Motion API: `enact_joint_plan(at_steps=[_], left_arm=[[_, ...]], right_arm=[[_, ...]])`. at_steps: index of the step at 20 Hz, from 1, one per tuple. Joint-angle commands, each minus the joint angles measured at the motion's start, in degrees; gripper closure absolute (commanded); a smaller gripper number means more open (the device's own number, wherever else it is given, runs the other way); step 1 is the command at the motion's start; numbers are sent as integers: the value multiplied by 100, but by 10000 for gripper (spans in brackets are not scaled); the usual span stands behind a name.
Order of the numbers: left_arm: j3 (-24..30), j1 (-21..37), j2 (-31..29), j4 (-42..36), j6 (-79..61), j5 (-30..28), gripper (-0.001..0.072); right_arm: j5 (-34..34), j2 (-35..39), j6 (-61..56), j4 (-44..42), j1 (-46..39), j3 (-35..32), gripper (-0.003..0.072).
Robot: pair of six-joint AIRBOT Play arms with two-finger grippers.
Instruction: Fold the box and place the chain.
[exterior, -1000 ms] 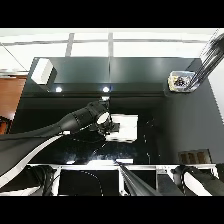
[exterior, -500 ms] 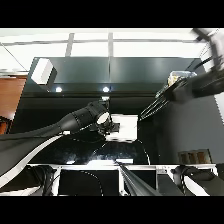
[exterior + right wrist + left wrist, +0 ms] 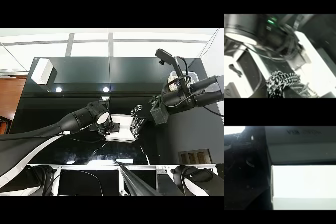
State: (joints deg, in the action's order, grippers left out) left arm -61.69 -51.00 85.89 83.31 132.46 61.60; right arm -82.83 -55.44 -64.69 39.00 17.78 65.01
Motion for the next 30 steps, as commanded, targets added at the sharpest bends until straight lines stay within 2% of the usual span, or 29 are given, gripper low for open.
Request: enact_joint_plan(at_steps=[1, 4, 10, 15, 20, 29, 30], left_arm=[[-2, 4, -2, 2, -2, -4, 685], [-2, 4, -2, 2, -2, -2, 685], [-2, 4, -2, 2, -2, -4, 685], [-2, 4, -2, 2, -2, -4, 685], [-2, 4, -2, 2, -2, -2, 685], [-2, 4, -2, 2, -2, -7, 685], [-2, 4, -2, 2, -2, -7, 685]], right_arm=[[46, 2, 140, -409, 55, -28, 681], [199, 2, 146, -26, 184, -234, 681], [1508, -66, 146, 57, 669, -1410, 681], [1996, -271, 138, 70, 708, -2017, 676], [2387, -542, 59, 337, 901, -2184, 675], [2354, -542, 42, 472, 901, -2181, 674], [2354, -542, 42, 472, 901, -2181, 639]])
